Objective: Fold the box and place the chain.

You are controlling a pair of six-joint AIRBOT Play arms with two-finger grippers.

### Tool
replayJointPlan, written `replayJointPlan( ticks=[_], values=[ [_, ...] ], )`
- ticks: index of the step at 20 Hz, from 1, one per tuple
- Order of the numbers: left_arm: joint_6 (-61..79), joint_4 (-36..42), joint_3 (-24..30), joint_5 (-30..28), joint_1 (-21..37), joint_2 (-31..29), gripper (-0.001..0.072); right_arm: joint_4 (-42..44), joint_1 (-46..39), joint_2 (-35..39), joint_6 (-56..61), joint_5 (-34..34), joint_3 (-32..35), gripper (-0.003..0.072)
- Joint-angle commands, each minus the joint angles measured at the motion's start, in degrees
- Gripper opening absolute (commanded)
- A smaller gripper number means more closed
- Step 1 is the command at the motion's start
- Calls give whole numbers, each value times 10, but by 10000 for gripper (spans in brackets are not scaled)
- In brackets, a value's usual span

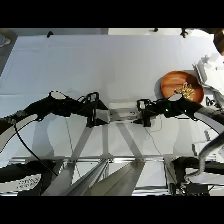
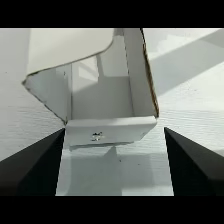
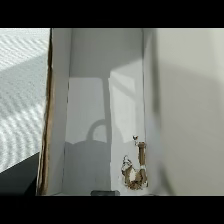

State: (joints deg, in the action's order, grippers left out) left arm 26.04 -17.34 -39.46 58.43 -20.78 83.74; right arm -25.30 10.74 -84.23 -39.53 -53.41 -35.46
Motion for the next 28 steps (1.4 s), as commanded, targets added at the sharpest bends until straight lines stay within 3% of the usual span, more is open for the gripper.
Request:
replayJointPlan(
  ticks=[1,6,13,20,28],
  values=[
    [-8,0,0,-4,-1,-3,702,0,0,0,0,0,0,524],
    [-8,-3,0,-70,-28,-31,702,0,0,0,0,0,0,524],
    [-8,-5,0,-72,-46,-29,698,0,0,0,0,0,0,524],
    [-3,1,0,-101,-47,11,695,0,0,0,0,0,0,524],
    [70,76,0,-122,-80,33,695,0,0,0,0,0,0,524]
  ],
)
